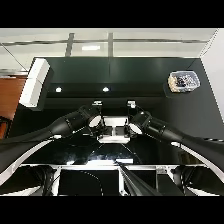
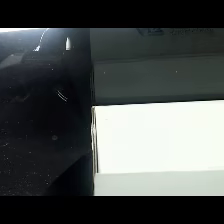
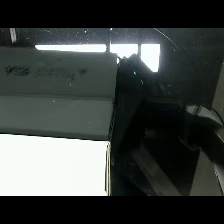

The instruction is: Fold the box and place the chain.

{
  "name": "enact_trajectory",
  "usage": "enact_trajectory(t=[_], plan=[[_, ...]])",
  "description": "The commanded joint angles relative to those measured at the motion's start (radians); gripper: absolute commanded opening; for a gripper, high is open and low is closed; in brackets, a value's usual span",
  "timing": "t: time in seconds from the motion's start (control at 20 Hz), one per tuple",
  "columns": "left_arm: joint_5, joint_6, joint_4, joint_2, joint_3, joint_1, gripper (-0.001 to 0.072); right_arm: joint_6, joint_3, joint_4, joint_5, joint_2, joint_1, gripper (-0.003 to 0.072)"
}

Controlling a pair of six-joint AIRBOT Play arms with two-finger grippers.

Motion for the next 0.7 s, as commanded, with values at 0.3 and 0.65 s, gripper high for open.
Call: enact_trajectory(t=[0.3, 0.65], plan=[[0.0, 0.002, 0.002, 0.0, 0.0, 0.0, 0.003, -0.002, 0.001, 0.006, -0.001, -0.001, 0.002, 0.0232], [0.0, 0.002, 0.002, 0.0, 0.0, 0.0, 0.003, -0.001, 0.041, 0.006, -0.027, -0.001, 0.002, 0.0015]])
